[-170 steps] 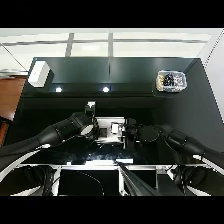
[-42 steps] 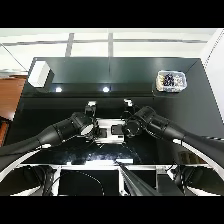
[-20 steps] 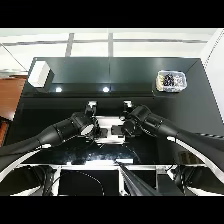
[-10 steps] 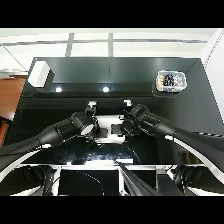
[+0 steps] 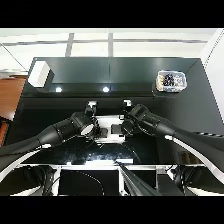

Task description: Fold the box and place the chain.

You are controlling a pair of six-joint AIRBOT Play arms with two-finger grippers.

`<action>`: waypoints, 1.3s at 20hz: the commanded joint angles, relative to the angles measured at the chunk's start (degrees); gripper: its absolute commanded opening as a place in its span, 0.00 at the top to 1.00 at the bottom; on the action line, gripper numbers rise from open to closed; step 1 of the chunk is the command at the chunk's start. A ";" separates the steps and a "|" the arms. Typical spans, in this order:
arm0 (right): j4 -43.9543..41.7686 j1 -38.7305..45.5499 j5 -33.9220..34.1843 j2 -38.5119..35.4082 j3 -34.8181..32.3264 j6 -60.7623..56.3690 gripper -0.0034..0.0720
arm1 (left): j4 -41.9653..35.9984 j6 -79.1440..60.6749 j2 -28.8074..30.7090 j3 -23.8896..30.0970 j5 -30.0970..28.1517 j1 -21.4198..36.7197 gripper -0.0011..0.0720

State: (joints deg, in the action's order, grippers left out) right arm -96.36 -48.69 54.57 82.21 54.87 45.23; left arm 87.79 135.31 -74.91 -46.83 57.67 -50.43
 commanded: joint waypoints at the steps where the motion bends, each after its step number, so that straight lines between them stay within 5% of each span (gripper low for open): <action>1: -0.07 -0.04 -0.09 0.04 0.02 0.00 0.91 | -0.04 -0.04 -0.04 0.02 0.02 -0.02 0.94; 7: 0.00 -0.04 1.22 0.02 0.02 0.48 0.91 | -0.04 -0.04 -0.04 0.02 0.00 -0.02 0.94; 8: 0.00 -0.04 1.20 0.02 0.02 0.48 0.87 | -0.07 -0.04 -0.04 0.02 0.00 -0.02 0.94; 9: 0.00 -0.02 1.22 0.02 0.02 0.46 0.62 | -0.13 -0.04 -0.04 0.02 0.02 -0.02 0.94; 19: 3.32 -0.02 6.64 -0.15 3.04 1.92 0.63 | -0.24 -0.04 -0.04 0.02 0.04 -0.02 0.94; 21: 3.39 -0.52 5.60 -0.13 3.04 1.86 0.71 | -0.26 -0.02 -0.04 0.02 0.02 -0.02 0.94; 22: 3.37 -0.76 4.76 -0.11 3.04 1.88 0.84 | -0.26 -0.04 -0.04 0.02 0.02 0.00 0.94; 26: 3.37 -1.07 3.78 -0.09 3.04 1.42 0.92 | -0.26 -0.04 -0.04 0.00 0.04 -0.02 0.94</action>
State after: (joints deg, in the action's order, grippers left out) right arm -93.14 -49.52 59.35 82.13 57.80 46.83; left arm 87.15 135.46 -74.94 -46.85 57.52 -50.43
